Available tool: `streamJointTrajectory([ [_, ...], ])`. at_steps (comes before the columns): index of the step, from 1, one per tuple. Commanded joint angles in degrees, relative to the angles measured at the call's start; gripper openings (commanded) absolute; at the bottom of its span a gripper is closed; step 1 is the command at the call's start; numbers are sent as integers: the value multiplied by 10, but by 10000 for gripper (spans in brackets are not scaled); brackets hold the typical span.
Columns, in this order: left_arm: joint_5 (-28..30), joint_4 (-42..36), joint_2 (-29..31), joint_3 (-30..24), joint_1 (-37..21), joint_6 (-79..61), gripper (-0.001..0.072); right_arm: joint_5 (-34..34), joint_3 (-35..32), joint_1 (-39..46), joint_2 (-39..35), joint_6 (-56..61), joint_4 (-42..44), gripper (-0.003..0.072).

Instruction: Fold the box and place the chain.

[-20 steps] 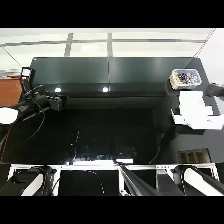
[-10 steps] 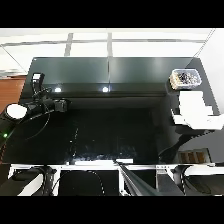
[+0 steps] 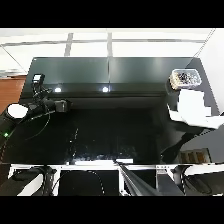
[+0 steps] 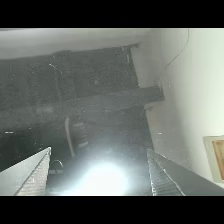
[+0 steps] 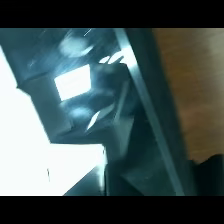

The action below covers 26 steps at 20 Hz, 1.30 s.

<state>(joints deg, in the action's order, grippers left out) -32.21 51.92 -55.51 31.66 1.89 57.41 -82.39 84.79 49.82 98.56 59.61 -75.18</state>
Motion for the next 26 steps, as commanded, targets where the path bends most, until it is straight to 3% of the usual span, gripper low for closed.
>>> streamJointTrajectory([
  [1,-10,0,0,0,0,3,710,-52,-12,-3,-28,-7,85,12],
  [4,-13,-5,0,0,0,3,710,-32,-76,-35,-102,-7,153,12],
  [9,-28,-4,0,0,0,3,710,69,-289,-143,-285,-51,298,12],
  [13,-66,-42,-5,0,1,-1,709,216,-494,-257,-448,-160,487,12],
  [15,-82,-74,-17,3,0,-22,710,282,-573,-347,-495,-198,567,12],
  [18,-155,-134,-70,44,0,-52,710,389,-616,-488,-499,-198,570,12],
  [22,-279,-269,-205,131,1,-142,708,523,-617,-615,-499,-195,572,13],
  [26,-364,-276,-329,217,29,-182,708,521,-617,-629,-499,-172,572,13],
])
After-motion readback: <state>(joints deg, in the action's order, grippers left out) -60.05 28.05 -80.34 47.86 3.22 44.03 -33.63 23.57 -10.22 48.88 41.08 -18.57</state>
